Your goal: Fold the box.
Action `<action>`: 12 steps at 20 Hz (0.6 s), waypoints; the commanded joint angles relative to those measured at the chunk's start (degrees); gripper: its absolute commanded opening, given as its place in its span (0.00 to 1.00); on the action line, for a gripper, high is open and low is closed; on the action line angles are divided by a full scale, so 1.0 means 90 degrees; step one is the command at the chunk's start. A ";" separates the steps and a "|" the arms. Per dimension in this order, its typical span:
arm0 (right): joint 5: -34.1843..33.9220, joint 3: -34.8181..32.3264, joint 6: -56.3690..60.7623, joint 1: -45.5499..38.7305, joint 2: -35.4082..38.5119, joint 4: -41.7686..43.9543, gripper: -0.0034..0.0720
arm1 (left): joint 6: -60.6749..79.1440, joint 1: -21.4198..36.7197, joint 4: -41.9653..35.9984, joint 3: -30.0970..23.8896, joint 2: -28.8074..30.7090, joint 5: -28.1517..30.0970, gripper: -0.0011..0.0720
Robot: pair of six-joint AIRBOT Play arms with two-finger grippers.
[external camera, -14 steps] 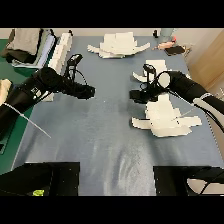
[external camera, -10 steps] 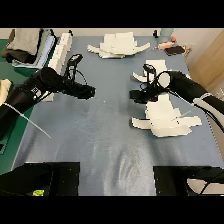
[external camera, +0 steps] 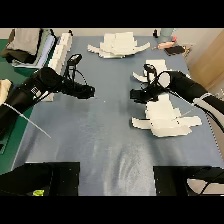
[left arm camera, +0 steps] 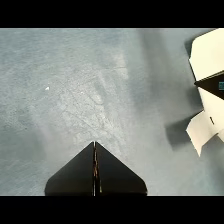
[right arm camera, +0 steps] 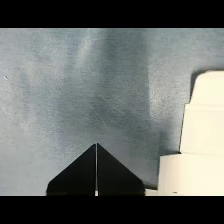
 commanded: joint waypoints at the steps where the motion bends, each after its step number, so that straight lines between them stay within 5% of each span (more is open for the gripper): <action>1: -0.0027 0.0005 0.0085 0.0002 0.0000 0.0131 0.05 | 0.0002 -0.0005 -0.0005 0.0005 -0.0005 0.0002 0.04; 7: -0.0340 0.0046 0.0226 -0.0005 -0.0010 0.1076 0.05 | 0.0002 -0.0005 -0.0097 0.0005 -0.0007 0.0573 0.04; 9: -0.0010 0.0517 0.0231 -0.0316 -0.0007 0.0648 0.05 | 0.0002 -0.0005 -0.0209 0.0005 -0.0005 0.0576 0.04; 12: 0.1644 0.1792 0.0238 -0.1545 -0.0010 -0.0634 0.40 | 0.0000 -0.0005 -0.0294 0.0005 -0.0005 0.0510 0.04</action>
